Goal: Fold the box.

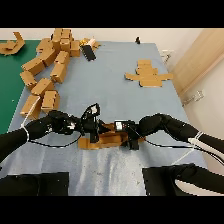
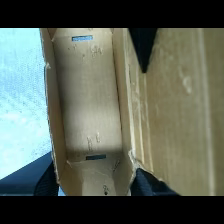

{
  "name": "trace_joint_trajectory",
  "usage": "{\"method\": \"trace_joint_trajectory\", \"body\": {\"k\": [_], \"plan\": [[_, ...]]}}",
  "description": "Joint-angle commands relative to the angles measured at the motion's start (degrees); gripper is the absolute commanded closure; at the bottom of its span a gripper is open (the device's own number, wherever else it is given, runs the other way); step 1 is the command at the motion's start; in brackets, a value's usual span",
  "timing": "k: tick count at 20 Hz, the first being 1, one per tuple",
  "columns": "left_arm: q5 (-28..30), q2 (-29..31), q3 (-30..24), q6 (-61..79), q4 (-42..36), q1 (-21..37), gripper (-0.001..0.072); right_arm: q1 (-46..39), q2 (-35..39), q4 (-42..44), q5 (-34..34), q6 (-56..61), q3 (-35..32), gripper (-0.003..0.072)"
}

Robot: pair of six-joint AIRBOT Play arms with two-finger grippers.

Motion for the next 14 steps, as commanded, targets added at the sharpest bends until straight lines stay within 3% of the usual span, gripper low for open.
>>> {"method": "trace_joint_trajectory", "body": {"k": [1,14], "plan": [[0.02,-0.04,0.04,0.0,0.0,-0.02,0.0694,0.07,0.07,-0.02,0.0,0.02,-0.02,0.0177],[0.07,-0.02,0.07,-2.25,-0.55,0.0,0.0694,0.07,0.07,0.0,-0.02,0.02,-0.02,0.0177]]}}
